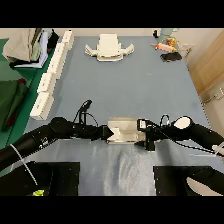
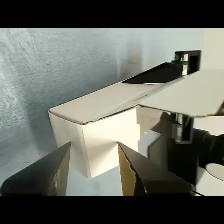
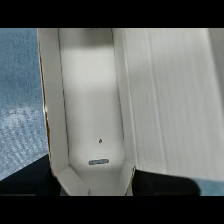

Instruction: Fold the box.

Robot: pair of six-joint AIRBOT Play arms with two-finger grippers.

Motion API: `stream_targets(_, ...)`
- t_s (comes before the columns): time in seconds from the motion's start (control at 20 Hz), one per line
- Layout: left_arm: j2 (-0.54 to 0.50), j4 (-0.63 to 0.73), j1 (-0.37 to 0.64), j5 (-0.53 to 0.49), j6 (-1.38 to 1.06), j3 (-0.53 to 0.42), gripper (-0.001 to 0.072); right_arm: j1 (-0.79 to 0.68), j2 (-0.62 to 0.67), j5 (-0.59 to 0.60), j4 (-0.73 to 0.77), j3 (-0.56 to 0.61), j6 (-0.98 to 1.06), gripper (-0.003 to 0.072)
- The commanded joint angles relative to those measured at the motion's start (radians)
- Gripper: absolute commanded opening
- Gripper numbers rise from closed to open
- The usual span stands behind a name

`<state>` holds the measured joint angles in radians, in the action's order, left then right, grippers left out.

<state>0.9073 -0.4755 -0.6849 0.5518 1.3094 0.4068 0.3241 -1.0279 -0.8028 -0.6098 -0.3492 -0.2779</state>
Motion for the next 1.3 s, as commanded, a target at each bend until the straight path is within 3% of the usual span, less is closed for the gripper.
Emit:
stream_targets(0.0, 0.024, -0.365, -0.080, -0.012, 0.373, 0.070, 0.0429, 0.000, 0.001, 0.000, 0.000, -0.001, 0.000, 0.0469)
stream_targets(0.15, 0.056, -0.578, -0.129, 0.047, 0.573, 0.155, 0.0428, 0.000, 0.001, 0.000, 0.000, -0.001, 0.000, 0.0469)
stream_targets(0.35, 0.126, -0.731, -0.193, 0.126, 0.739, 0.261, 0.0429, 0.000, 0.001, 0.000, 0.000, -0.001, 0.000, 0.0469)
stream_targets(0.65, 0.256, -0.845, -0.274, 0.291, 0.915, 0.386, 0.0419, 0.000, 0.001, 0.000, 0.000, -0.001, 0.000, 0.0468)
stream_targets(0.9, 0.319, -0.867, -0.329, 0.307, 1.012, 0.438, 0.0419, 0.000, 0.001, 0.000, 0.000, -0.001, 0.000, 0.0469)
stream_targets(1.25, 0.431, -1.021, -0.364, 0.466, 1.116, 0.578, 0.0402, 0.000, 0.001, 0.000, 0.000, -0.001, 0.000, 0.0469)
